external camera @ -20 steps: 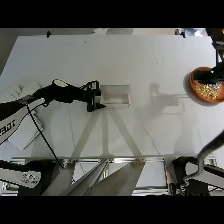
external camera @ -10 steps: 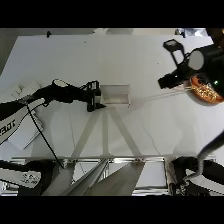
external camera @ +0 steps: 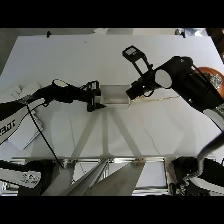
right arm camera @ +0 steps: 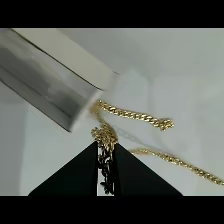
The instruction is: Fold the box and place the chain.
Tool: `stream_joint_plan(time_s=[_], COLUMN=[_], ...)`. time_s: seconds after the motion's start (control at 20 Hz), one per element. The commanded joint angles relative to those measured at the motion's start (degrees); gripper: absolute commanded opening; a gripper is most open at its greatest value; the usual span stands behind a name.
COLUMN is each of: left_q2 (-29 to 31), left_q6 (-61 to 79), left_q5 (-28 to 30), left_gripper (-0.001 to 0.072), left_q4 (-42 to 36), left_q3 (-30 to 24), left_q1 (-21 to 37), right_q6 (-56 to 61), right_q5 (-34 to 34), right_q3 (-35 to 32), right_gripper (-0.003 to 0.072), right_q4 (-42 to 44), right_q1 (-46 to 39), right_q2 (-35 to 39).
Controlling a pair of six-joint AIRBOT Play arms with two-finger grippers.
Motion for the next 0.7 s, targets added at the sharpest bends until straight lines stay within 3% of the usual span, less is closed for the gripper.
stream_joint_plan(time_s=[0.0, 0.15, 0.55, 0.65], left_q2=[0.0, 0.0, 0.0, 0.0], left_q6=[0.0, 0.0, 0.0, 0.0], left_q5=[0.0, 0.0, 0.0, 0.0], left_gripper=[0.0343, 0.0343, 0.0343, 0.0343], left_q4=[0.0, 0.0, 0.0, 0.0], left_q3=[0.0, 0.0, 0.0, 0.0], left_q1=[0.0, 0.0, 0.0, 0.0], right_q6=[-1.9, -2.7, -2.9, -3.1], right_q5=[-8.8, -16.0, -10.7, -11.1], right_q3=[0.0, 0.0, 0.0, 0.0], right_gripper=[0.0009, 0.0009, 0.0017, 0.0220], right_q4=[7.9, 10.6, 10.3, 10.3], right_q1=[1.7, 1.7, 1.7, 1.7], right_q2=[-1.5, -3.5, -12.6, -12.1])
